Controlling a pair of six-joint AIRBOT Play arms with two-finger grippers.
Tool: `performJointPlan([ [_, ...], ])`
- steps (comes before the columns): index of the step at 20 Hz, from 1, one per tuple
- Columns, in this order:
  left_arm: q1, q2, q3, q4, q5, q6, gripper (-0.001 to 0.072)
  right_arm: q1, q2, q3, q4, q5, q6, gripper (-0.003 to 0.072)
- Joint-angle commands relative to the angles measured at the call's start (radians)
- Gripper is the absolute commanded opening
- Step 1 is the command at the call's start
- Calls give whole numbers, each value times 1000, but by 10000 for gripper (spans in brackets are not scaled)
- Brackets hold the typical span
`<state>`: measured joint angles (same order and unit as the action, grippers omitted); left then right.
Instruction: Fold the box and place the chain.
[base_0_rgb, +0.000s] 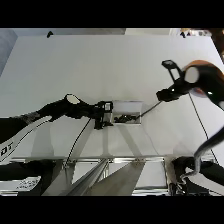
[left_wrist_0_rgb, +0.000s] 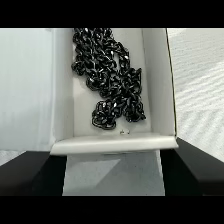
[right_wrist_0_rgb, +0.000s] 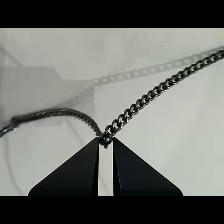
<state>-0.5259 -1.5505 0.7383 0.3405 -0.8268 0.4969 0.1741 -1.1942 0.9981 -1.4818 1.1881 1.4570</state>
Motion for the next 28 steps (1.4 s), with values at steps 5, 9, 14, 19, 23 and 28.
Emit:
performJointPlan([
  [5, 0, 1, 1, 0, 0, 0, 273, 2, 370, 0, 326, 133, -135, 17],
  [9, 0, 1, 1, 0, 0, 0, 273, 2, 448, 0, 501, 132, -185, 17],
  [14, 0, 1, 1, 0, 0, 0, 273, 31, 452, -18, 622, 83, -220, 17],
  [19, 0, 1, 1, 0, 0, 0, 273, 236, 439, -135, 560, -150, -229, 17],
  [23, 0, 1, 1, 0, 0, 0, 273, 314, 344, -196, 507, -219, -227, 18],
  [28, 0, 1, 1, 0, 0, 0, 273, 360, 159, -211, 458, -265, -227, 64],
])
